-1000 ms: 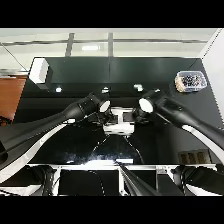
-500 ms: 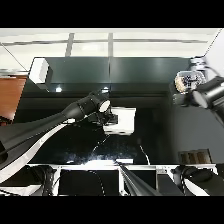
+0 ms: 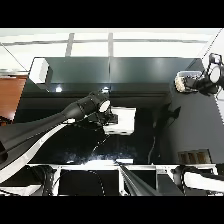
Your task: Fold the box and place the chain.
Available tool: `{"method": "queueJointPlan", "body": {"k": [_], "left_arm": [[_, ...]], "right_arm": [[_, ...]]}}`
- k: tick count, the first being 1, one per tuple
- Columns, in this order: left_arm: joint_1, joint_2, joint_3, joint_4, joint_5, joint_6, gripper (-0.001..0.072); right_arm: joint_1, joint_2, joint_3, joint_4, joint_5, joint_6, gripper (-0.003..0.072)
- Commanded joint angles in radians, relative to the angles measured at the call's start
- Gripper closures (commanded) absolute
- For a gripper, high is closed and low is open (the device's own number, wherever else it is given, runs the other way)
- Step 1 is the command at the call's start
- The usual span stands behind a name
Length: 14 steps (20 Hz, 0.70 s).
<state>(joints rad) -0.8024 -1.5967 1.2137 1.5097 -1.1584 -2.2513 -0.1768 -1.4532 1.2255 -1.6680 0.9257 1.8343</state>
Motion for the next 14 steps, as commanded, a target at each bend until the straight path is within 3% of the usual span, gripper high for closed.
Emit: {"method": "queueJointPlan", "body": {"k": [1,2,4,6,11,13,14], "left_arm": [[0.000,0.000,0.000,0.000,0.001,-0.001,0.0681],[0.000,0.000,0.000,0.000,0.001,-0.001,0.0681],[0.000,0.000,0.000,0.000,0.002,-0.001,0.0681],[0.000,0.000,0.000,0.000,0.000,-0.001,0.0681],[0.000,0.000,0.000,-0.001,-0.002,-0.001,0.0681],[0.000,0.000,0.000,-0.004,-0.003,-0.001,0.0681],[0.000,0.000,0.000,-0.004,-0.003,-0.001,0.0681]], "right_arm": [[-0.064,-0.240,0.274,0.142,0.071,-0.078,-0.0034],[-0.076,-0.296,0.339,0.145,0.095,-0.078,-0.0034],[-0.095,-0.374,0.430,0.149,0.108,-0.078,0.0132],[-0.105,-0.418,0.480,0.148,0.101,-0.079,0.0135],[-0.114,-0.467,0.482,0.150,0.064,-0.090,0.0137],[-0.114,-0.478,0.482,0.153,0.069,-0.093,0.0271],[-0.114,-0.481,0.482,0.153,0.080,-0.093,0.0272]]}}
